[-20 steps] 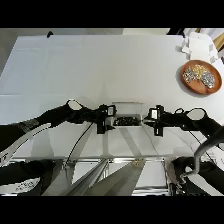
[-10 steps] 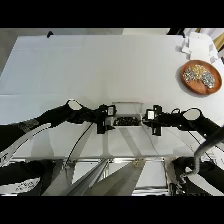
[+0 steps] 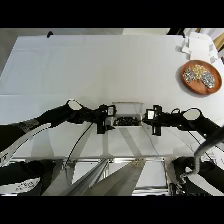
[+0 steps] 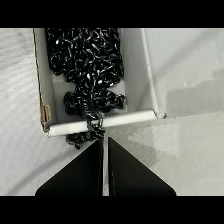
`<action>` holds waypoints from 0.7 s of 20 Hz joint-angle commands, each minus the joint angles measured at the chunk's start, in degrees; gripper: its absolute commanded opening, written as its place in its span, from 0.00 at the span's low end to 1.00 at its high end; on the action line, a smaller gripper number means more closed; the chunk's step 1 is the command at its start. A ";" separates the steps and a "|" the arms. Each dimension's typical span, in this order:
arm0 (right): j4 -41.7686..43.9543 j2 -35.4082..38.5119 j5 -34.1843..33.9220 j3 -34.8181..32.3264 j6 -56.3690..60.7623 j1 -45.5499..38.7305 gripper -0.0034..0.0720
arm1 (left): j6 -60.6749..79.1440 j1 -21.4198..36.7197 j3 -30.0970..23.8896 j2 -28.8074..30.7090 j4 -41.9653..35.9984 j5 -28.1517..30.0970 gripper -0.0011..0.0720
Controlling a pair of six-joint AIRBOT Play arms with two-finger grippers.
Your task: Fold the box and place the chain.
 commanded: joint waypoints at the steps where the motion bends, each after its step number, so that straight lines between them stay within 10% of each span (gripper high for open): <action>1: 0.00 -0.04 1.03 0.02 0.04 0.07 0.19 | 0.00 0.02 0.04 0.02 0.02 0.02 0.38; 14: -4.85 -0.04 2.34 0.00 1.36 0.07 0.22 | 0.00 0.02 0.04 0.04 0.02 0.00 0.38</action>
